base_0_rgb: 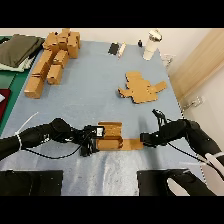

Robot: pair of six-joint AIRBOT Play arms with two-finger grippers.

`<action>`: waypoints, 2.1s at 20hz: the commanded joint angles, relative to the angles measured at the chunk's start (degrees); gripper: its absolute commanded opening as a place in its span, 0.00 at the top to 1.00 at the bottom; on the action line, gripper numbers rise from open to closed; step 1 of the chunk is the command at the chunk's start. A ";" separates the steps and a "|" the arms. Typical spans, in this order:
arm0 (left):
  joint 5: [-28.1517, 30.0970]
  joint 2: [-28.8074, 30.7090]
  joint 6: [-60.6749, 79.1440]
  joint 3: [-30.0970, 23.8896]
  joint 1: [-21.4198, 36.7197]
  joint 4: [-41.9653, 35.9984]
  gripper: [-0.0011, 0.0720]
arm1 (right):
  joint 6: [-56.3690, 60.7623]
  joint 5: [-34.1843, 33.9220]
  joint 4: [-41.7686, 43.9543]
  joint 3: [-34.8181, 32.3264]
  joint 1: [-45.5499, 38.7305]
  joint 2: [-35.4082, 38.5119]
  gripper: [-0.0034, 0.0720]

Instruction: Fold the box.

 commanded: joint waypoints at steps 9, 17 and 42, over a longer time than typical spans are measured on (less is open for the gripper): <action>0.00 0.00 0.02 0.04 0.00 0.02 0.35 | -11.74 -1.31 11.34 -0.87 -0.46 -3.65 0.95; 0.00 0.00 0.02 0.04 0.00 0.02 0.35 | -17.09 -0.79 21.27 -0.87 3.41 -3.45 0.92; -0.02 0.00 0.02 0.04 0.00 0.02 0.35 | 26.67 4.61 -13.09 14.08 35.43 -7.21 0.48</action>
